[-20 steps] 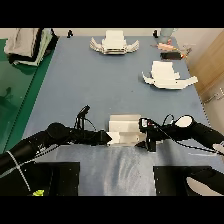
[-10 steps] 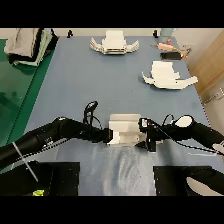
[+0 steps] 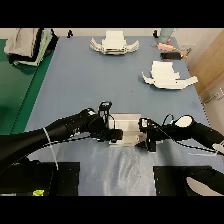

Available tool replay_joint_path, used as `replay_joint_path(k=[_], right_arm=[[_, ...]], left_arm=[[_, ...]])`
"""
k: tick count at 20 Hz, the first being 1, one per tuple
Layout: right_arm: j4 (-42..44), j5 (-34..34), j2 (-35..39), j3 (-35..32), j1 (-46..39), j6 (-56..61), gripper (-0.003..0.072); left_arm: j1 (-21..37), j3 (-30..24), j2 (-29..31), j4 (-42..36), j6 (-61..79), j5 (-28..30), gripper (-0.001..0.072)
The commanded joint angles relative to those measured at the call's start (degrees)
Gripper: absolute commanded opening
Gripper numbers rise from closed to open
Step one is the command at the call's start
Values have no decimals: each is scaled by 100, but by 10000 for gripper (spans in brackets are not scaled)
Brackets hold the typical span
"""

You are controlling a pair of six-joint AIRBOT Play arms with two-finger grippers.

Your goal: Fold the box.

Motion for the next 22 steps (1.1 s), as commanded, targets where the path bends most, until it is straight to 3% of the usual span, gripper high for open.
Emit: replay_joint_path(k=[1, 7, 10, 12, 15, 20, 21, 22], right_arm=[[2, 2, 4, 7, -2, 2, 493], [2, 2, 4, 7, -2, 0, 493], [2, 2, 4, 7, -2, 2, 493], [2, 2, 4, 7, -2, 2, 493], [2, 2, 4, 7, -2, 2, 493], [2, 2, 4, 7, -2, 0, 493], [2, 2, 4, 7, -4, 2, 493], [2, 2, 4, 7, -2, 2, 493]], left_arm=[[-151, 461, -345, 695, -693, -581, 359], [-483, 1355, -1130, 1405, -1204, -1670, 359], [-658, 1478, -1316, 1591, -1600, -1867, 354], [-706, 1478, -1368, 1606, -1696, -1840, 141], [-739, 1478, -1379, 1611, -1851, -1755, 16], [-739, 1491, -1373, 1609, -1952, -1825, 17], [-739, 1541, -1373, 1606, -1917, -1891, 53], [-739, 1620, -1373, 1602, -1829, -1996, 343]])
